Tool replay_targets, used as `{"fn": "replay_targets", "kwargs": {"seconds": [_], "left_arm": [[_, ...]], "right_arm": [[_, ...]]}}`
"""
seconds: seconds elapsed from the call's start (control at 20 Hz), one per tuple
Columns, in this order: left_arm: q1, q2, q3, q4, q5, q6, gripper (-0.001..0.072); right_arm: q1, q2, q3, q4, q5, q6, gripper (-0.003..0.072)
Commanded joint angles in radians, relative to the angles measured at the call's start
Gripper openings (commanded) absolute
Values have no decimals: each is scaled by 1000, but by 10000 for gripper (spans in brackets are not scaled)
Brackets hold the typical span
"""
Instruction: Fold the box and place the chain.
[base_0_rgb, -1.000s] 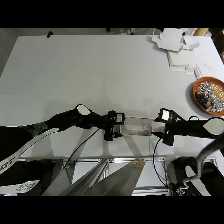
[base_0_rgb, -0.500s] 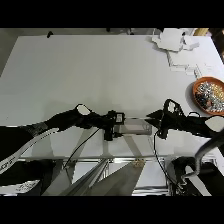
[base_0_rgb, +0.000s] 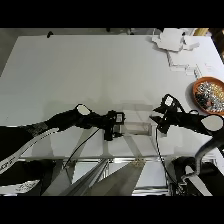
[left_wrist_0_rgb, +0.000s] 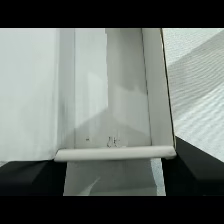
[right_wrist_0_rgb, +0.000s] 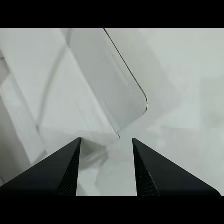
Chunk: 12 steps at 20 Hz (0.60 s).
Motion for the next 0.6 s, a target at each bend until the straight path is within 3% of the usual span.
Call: {"fn": "replay_targets", "kwargs": {"seconds": [0.0, 0.2, 0.55], "left_arm": [[1, 1, 0, 1, -1, 2, 218], [1, 1, 0, 2, -1, 2, 218], [1, 1, 0, 2, -1, 2, 218]], "right_arm": [[0, -5, 1, -43, -26, 95, 360], [0, 10, 1, -45, 77, 118, 359], [0, 174, 1, -107, 283, 323, 353]]}}
